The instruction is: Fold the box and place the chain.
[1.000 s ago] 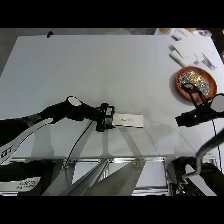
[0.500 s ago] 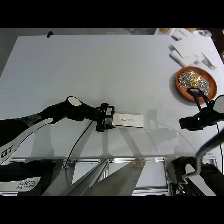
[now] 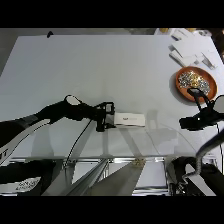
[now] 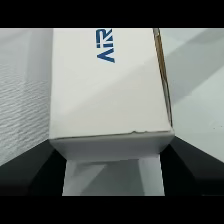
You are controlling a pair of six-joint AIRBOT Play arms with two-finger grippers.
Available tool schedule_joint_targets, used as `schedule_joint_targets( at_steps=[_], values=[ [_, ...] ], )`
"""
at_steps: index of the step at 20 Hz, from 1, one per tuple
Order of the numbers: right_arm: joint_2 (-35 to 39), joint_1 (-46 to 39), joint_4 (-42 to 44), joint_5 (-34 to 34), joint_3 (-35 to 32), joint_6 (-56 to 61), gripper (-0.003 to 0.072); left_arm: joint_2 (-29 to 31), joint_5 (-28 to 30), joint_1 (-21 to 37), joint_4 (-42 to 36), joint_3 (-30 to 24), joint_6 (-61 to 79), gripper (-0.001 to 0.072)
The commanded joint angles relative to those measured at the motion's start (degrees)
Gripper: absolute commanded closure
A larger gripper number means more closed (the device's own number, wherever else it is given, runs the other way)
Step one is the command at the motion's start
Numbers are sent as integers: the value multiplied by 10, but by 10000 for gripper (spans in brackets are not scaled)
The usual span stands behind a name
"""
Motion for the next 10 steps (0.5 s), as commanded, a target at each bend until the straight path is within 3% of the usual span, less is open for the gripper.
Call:
schedule_joint_targets(
  at_steps=[1, 6, 10],
  values=[
    [0, 0, 0, 1, 0, 0, 649, 43, 24, 10, 2, 0, -42, 700],
    [0, 0, 0, 0, 0, 0, 649, 177, 85, 100, 69, 0, -174, 702],
    [0, 0, 0, 0, 0, 0, 649, 278, 104, 241, 190, 0, -351, 702]
  ],
)
